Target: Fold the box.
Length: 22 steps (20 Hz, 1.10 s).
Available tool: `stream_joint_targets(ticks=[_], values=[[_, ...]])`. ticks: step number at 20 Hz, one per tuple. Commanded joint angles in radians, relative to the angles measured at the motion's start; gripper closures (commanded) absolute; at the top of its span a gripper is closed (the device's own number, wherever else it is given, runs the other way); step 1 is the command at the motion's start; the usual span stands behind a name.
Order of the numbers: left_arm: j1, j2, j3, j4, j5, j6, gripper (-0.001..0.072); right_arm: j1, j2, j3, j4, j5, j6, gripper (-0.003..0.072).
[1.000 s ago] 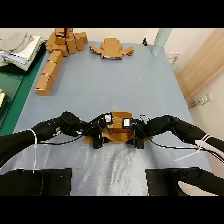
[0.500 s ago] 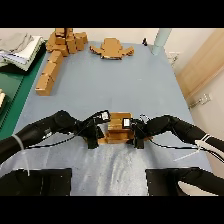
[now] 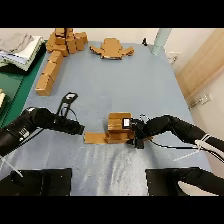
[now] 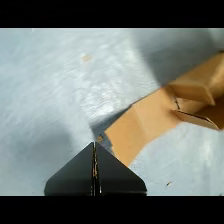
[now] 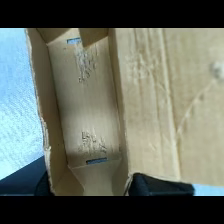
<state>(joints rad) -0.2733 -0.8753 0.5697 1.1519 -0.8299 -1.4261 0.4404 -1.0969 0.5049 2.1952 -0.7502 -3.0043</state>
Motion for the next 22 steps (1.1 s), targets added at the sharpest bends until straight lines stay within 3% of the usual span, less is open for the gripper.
stream_joint_targets(ticks=[1, 9, 19, 22], values=[[0.050, -0.031, -0.015, -0.027, -0.019, -0.154, 0.0695, 0.000, 0.000, 0.000, 0.000, 0.000, 0.000, 0.0202], [-0.119, -0.185, -0.036, -0.166, 0.108, -0.153, 0.0696, 0.000, 0.000, 0.000, 0.000, 0.000, 0.000, 0.0202], [-0.220, -0.190, -0.035, -0.230, 0.172, -0.136, 0.0696, 0.000, 0.000, 0.000, 0.000, 0.000, 0.000, 0.0202], [-0.220, -0.182, -0.035, -0.402, 0.174, -0.010, 0.0696, 0.000, 0.000, 0.000, 0.000, 0.000, 0.001, 0.0202]])
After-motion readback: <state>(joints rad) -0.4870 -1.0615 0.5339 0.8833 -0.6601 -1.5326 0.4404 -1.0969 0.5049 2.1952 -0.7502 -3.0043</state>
